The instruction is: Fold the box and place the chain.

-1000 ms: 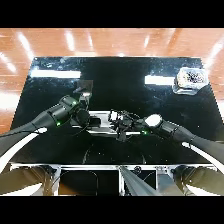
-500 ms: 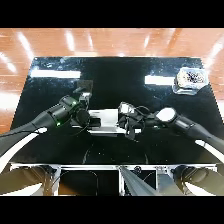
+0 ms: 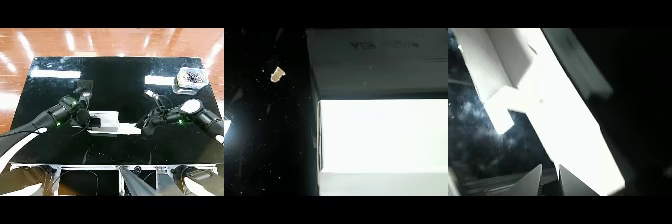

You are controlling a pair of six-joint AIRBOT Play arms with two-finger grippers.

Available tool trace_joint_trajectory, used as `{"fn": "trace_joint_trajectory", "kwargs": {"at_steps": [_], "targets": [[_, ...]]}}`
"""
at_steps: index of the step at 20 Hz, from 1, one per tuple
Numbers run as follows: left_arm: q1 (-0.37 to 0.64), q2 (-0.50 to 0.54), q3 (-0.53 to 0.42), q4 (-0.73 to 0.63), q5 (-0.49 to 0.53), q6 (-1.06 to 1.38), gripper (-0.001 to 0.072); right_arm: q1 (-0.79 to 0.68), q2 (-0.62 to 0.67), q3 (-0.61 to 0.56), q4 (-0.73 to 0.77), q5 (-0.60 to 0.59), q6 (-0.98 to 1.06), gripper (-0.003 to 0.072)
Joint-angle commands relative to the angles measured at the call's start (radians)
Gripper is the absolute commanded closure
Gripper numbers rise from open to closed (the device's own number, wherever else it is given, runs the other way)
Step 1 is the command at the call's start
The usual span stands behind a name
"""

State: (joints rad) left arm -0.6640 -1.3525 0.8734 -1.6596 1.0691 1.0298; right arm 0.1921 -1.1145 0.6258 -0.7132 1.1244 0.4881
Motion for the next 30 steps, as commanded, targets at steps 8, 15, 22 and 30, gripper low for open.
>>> {"fn": "trace_joint_trajectory", "kwargs": {"at_steps": [8,15,22,30], "targets": [[0.000,0.000,0.000,0.002,-0.001,0.000,0.0685,-0.200,0.002,-0.028,-0.211,-0.035,0.703,0.0651],[0.000,0.000,0.000,0.001,-0.001,0.000,0.0685,-0.072,-0.100,-0.117,-0.077,-0.146,0.785,0.0651],[0.000,0.000,0.000,0.001,0.000,0.000,0.0685,0.130,-0.182,-0.081,0.256,-0.257,0.618,0.0645],[0.000,0.000,0.000,0.001,0.000,0.000,0.0685,0.130,-0.181,0.042,0.266,-0.099,0.575,0.0193]]}}
